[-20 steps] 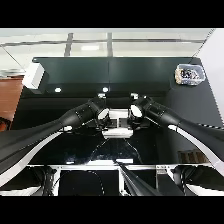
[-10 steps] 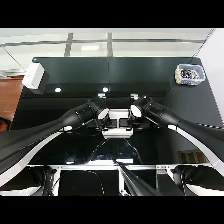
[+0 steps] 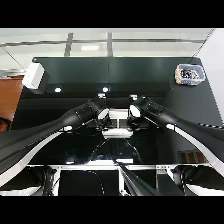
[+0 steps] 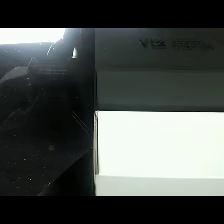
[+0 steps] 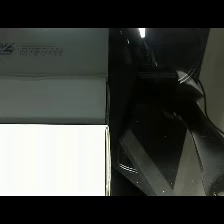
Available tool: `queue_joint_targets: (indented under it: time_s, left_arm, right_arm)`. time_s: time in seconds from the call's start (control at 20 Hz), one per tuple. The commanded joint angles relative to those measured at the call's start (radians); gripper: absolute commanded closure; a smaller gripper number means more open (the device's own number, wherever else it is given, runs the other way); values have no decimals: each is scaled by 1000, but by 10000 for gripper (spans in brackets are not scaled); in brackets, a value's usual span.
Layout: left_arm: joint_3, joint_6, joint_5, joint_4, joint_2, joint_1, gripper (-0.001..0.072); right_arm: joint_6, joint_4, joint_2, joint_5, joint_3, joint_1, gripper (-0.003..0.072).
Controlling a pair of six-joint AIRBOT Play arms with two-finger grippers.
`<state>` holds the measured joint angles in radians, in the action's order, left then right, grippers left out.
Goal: Fold the box and place the chain.
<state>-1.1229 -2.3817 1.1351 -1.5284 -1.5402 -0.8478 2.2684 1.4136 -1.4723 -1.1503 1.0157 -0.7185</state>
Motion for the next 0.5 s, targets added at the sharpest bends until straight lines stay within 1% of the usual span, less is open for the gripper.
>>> queue_joint_targets:
  time_s: [0.0,0.05,0.1,0.15,0.3,0.45]
  left_arm:
    - [0,-2,0,0,0,0,680]
    - [0,-2,0,0,0,0,680]
    - [0,-2,0,0,0,0,680]
    - [0,-2,0,0,0,0,681]
    - [0,-2,3,0,0,0,680]
    - [0,-2,2,0,0,0,680]
  right_arm:
    - [1,2,-1,-2,0,0,671]
    - [1,2,0,-1,0,0,654]
    - [1,5,3,1,0,0,505]
    - [0,11,8,-1,0,0,409]
    - [-72,16,42,-34,0,0,411]
    - [-120,51,122,-31,1,2,411]
